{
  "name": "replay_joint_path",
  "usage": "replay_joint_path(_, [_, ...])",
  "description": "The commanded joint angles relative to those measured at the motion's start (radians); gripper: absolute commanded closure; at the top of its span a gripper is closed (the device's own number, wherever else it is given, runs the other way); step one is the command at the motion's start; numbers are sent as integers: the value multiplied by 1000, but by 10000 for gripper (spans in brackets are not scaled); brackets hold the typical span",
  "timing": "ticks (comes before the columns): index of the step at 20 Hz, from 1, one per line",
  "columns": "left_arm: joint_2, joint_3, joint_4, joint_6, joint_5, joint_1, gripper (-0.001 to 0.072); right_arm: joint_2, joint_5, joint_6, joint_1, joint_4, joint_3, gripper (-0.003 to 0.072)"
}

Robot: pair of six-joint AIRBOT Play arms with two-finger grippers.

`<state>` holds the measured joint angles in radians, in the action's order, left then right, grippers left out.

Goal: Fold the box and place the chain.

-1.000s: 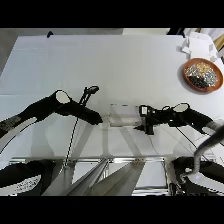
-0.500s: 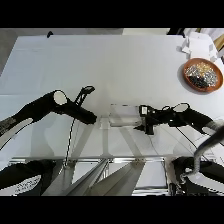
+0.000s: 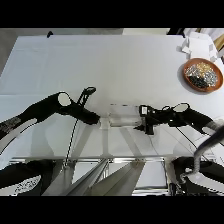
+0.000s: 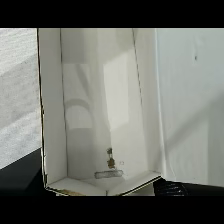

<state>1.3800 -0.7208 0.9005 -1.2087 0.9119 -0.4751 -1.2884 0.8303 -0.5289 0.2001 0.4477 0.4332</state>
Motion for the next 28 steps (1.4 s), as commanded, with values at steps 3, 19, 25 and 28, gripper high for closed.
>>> replay_joint_path(3, [-17,0,-26,24,-1,-11,707,0,0,0,0,0,0,306])
replay_joint_path(19, [-126,0,-183,63,15,-14,479,0,0,0,0,0,0,306])
replay_joint_path(25, [-124,0,-192,56,20,-44,367,0,0,0,0,0,0,306])
replay_joint_path(28, [-131,-1,-128,55,54,-21,371,0,0,0,0,0,0,306])
